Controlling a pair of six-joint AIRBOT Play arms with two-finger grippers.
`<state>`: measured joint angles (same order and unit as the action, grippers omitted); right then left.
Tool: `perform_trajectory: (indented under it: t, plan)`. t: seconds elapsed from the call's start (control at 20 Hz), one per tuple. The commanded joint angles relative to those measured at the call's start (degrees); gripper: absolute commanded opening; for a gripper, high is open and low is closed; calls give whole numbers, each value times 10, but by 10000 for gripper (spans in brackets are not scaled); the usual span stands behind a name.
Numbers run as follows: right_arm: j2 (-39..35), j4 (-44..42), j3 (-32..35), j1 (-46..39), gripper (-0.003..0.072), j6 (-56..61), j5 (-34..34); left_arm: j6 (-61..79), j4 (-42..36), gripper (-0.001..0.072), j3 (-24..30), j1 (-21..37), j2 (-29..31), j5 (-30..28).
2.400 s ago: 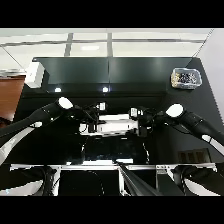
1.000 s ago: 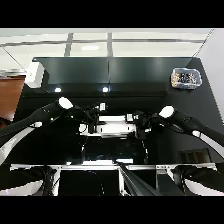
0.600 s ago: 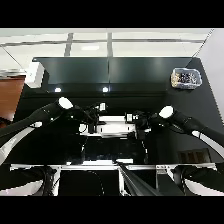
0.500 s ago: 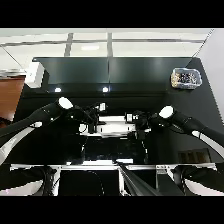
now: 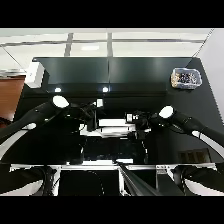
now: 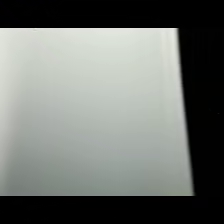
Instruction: Fold the box and place the chain.
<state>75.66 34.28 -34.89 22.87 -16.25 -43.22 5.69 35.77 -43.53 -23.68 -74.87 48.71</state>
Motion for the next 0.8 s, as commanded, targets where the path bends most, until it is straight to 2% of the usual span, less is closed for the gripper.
perform_trajectory:
  t: [0.0, 0.1, 0.2, 0.25, 0.3, 0.4, 0.5, 0.6, 0.75]
  plan:
    - [0, 0, 0, 0, 200, 0, -1, -96, 92, 655, 0, 19, 77, 26]
    - [0, 0, 0, 0, 199, 0, 0, -194, 183, 652, 0, 27, 123, 69]
    - [0, 0, 0, 0, 198, 0, 0, -308, 252, 543, 0, 31, 152, 129]
    - [0, 0, 0, 0, 198, 0, 0, -356, 259, 371, 0, 31, 157, 155]
    - [0, 0, 0, 0, 198, 0, 0, -394, 253, 46, 0, 31, 157, 182]
    - [0, 0, 0, 0, 198, 0, 0, -405, 174, 24, 6, 26, 152, 225]
    - [0, 0, 0, 0, 198, 0, 0, -382, 41, 23, 28, 2, 139, 198]
    - [0, 0, 0, 0, 198, 0, 0, -344, -38, 24, 45, -35, 117, 116]
    - [0, 0, 0, 0, 199, 0, 0, -328, -103, 24, 47, -59, 78, -56]
